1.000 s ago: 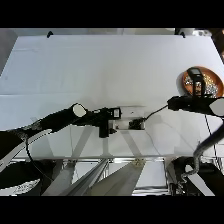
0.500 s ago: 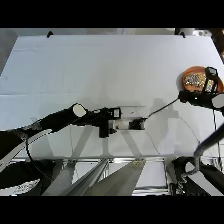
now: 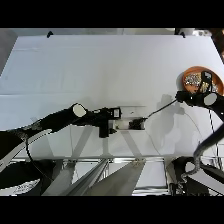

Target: Fold the box and place the chain.

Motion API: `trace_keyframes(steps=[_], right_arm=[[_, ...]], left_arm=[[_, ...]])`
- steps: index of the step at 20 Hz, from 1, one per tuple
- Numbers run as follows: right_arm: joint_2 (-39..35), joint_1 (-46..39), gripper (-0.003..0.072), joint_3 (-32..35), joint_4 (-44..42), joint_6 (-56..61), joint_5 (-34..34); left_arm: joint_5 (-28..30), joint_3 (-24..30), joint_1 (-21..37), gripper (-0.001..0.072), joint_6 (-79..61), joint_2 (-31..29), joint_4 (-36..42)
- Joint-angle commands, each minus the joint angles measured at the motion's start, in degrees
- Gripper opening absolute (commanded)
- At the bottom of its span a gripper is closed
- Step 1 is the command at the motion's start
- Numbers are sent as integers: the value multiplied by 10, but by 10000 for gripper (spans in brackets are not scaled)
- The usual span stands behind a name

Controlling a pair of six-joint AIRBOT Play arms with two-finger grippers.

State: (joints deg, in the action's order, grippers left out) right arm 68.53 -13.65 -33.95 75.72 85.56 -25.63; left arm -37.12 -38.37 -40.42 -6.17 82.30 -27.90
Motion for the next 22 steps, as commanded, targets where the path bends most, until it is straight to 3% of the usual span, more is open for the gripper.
trace_keyframes(steps=[1, 5, 8, 10, 15, 22], right_arm=[[14, 0, 351, 0, -1, 1, 25], [14, 10, 341, 0, -73, -13, -61], [14, 41, 291, 0, -161, -148, -142], [14, 52, 292, 0, -189, -179, -129], [1, 12, 298, 0, -192, -76, -4], [-4, -63, 296, 0, -154, -75, 24]], left_arm=[[0, 0, 0, 133, 0, 0, 0], [0, 0, 0, 134, 0, 0, 0], [0, 0, 0, 133, 0, 0, 0], [0, 0, 0, 133, 0, 0, 0], [0, 0, 0, 133, 0, 0, 0], [0, 0, 0, 134, 0, 0, 0]])
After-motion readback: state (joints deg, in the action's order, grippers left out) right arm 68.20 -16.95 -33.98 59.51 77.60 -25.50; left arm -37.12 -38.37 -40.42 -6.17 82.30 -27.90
